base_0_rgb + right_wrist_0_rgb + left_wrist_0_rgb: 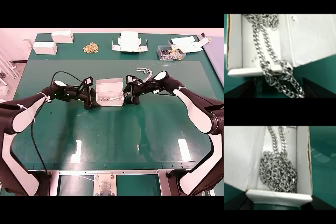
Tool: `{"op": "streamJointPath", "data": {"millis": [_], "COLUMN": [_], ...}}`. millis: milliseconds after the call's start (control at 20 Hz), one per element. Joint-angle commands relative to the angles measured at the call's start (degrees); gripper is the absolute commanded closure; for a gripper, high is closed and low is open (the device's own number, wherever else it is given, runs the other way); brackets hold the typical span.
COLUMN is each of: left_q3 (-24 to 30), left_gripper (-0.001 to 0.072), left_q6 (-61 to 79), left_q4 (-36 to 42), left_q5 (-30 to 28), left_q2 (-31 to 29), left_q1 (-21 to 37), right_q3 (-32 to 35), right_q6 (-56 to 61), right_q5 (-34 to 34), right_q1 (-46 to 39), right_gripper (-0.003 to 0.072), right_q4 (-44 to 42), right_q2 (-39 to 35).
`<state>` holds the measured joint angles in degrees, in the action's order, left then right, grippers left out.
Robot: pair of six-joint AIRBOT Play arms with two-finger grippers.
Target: Fold the box and place the chain.
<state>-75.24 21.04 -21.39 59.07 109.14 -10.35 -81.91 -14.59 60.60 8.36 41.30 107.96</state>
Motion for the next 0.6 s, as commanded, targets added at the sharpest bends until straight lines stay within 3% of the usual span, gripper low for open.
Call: {"op": "streamJointPath", "data": {"millis": [0,100,200,300,350,450,500,550], "left_q3": [0.02,0.02,0.02,0.02,0.02,0.02,0.02,0.02], "left_gripper": [0.0176,0.0176,0.0176,0.0176,0.0176,0.0177,0.0176,0.0176], "left_q6": [0.00,0.00,0.00,0.00,0.00,0.00,0.00,0.00], "left_q4": [0.00,0.00,0.00,0.00,0.00,0.00,0.00,0.00], "left_q5": [-0.02,-0.02,-0.02,-0.02,-0.02,0.00,-0.02,-0.02], "left_q2": [-0.02,-0.02,-0.02,-0.02,-0.02,-0.02,-0.02,-0.02], "left_q1": [0.04,0.04,0.04,0.04,0.04,0.04,0.04,0.04], "right_q3": [-0.13,-0.66,-0.83,-0.96,-1.14,-1.55,-1.70,-1.84], "right_q6": [-2.01,-2.01,-2.03,-1.95,-1.46,-0.42,-0.39,-0.37], "right_q5": [-2.29,-2.54,-2.60,-2.71,-2.73,-2.71,-2.67,-2.67], "right_q1": [0.81,0.96,0.98,0.94,0.92,0.76,0.70,0.66], "right_gripper": [0.0008,0.0012,0.0102,0.0316,0.0355,0.0508,0.0516,0.0579], "right_q4": [0.20,0.35,0.37,1.68,2.67,3.82,3.93,4.24], "right_q2": [0.59,1.29,1.64,1.64,1.64,1.62,1.62,1.60]}}
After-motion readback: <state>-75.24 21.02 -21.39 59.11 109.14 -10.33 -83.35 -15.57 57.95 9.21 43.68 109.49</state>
